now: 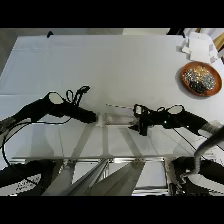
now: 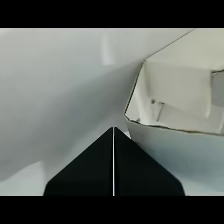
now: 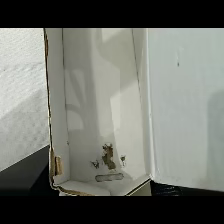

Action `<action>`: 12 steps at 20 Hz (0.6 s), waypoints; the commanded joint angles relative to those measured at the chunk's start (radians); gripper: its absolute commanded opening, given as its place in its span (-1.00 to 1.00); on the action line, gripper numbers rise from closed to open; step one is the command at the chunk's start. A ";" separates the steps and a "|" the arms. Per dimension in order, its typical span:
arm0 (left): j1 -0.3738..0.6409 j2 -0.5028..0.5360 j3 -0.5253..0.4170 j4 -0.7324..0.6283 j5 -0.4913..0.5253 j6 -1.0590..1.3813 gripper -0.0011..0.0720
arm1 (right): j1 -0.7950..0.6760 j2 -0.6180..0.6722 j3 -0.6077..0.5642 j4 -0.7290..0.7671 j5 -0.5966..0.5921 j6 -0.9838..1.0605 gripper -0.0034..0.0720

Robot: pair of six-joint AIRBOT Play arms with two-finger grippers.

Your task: Fold the box and place the chain.

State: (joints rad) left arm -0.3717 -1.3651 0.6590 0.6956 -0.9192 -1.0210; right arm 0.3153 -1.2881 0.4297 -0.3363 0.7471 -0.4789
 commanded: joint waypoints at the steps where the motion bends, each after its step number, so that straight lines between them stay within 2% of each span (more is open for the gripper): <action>1: -0.023 0.017 0.000 -0.038 0.002 0.015 -0.94 | 0.000 0.000 0.000 0.000 0.000 0.000 0.10; 6: -0.024 0.087 0.000 -0.061 0.003 0.015 -0.91 | 0.000 0.000 0.000 0.000 0.000 0.000 0.10; 7: -0.028 0.099 0.000 -0.061 0.003 0.015 -0.72 | 0.000 0.000 0.000 0.000 0.000 0.000 0.10; 8: -0.034 0.106 0.000 -0.066 0.002 0.014 -0.42 | 0.000 0.000 0.000 0.000 0.000 0.000 0.10; 9: -0.045 0.108 0.000 -0.078 0.003 0.014 -0.25 | 0.000 0.000 0.000 0.000 0.000 0.000 0.10; 12: -0.085 0.109 0.000 -0.113 0.023 0.014 -0.20 | 0.000 0.000 0.000 0.000 0.000 0.000 0.10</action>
State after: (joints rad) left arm -0.4294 -1.2655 0.6586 0.6128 -0.9123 -1.0065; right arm 0.3153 -1.2881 0.4297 -0.3367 0.7475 -0.4789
